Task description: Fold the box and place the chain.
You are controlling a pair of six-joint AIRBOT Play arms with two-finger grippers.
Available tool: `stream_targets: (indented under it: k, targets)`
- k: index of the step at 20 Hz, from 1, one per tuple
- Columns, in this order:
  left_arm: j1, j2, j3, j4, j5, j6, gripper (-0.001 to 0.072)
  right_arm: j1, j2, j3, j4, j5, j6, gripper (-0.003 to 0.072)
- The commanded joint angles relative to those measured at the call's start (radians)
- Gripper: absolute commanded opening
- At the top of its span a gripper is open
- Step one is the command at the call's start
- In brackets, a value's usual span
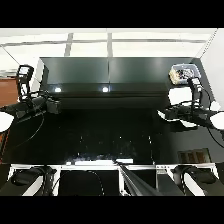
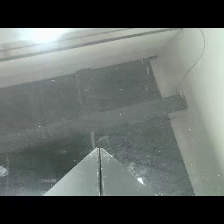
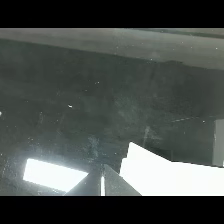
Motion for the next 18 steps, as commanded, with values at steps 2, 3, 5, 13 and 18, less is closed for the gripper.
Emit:
stream_targets:
  k: [2, 3, 5, 13, 18]
  targets:
    - [0.000, 0.001, 0.000, 0.000, 0.000, 0.000, 0.0024, 0.001, 0.001, 0.000, 0.000, 0.000, 0.000, 0.0013]
    - [0.000, 0.001, 0.000, 0.000, 0.000, 0.000, 0.0023, 0.001, 0.001, 0.000, 0.000, 0.000, 0.000, 0.0013]
    - [0.000, 0.001, 0.000, 0.000, 0.000, 0.000, 0.0024, 0.001, 0.001, 0.000, 0.001, 0.000, 0.000, 0.0013]
    - [0.000, 0.001, 0.000, 0.000, 0.000, 0.000, 0.0023, 0.001, 0.000, 0.000, 0.111, -0.310, 0.016, 0.0720]
    - [0.000, 0.001, 0.000, 0.000, 0.000, 0.000, 0.0024, -0.222, -0.092, 0.055, -0.006, -0.422, 0.205, 0.0720]
